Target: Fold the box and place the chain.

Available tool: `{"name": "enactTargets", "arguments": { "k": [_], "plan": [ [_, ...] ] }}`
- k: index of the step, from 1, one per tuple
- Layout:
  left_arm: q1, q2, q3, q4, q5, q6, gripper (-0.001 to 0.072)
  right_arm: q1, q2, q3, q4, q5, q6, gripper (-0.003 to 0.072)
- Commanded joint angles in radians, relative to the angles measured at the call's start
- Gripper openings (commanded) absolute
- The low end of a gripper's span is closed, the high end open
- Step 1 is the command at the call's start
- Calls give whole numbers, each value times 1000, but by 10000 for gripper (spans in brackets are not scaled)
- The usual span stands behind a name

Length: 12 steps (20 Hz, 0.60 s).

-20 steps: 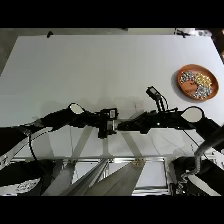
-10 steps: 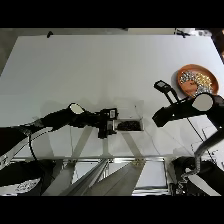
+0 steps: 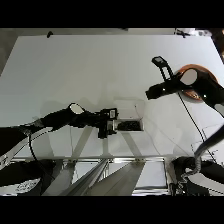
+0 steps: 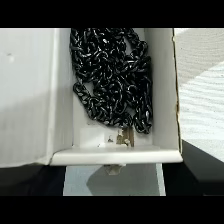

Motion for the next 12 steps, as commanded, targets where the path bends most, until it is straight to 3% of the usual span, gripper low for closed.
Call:
{"name": "enactTargets", "arguments": {
  "k": [1, 5, 6, 8, 10, 12],
  "plan": [
    [0, 1, 0, 0, 0, 0, 346, 52, -61, 74, 186, 20, -118, 11],
    [0, 1, 0, 0, 0, 0, 346, 123, -66, 76, 225, 155, -186, 13],
    [0, 1, 0, 0, 0, 0, 346, 134, -62, 76, 228, 203, -200, 64],
    [0, 1, 0, 0, 0, 0, 346, 156, -43, 75, 231, 286, -201, 238],
    [0, 1, 0, 0, 0, 0, 346, 186, -13, 75, 200, 317, -230, 305],
    [0, 1, 0, 0, 0, 0, 346, 227, 19, 75, 120, 327, -270, 305]
  ]
}}
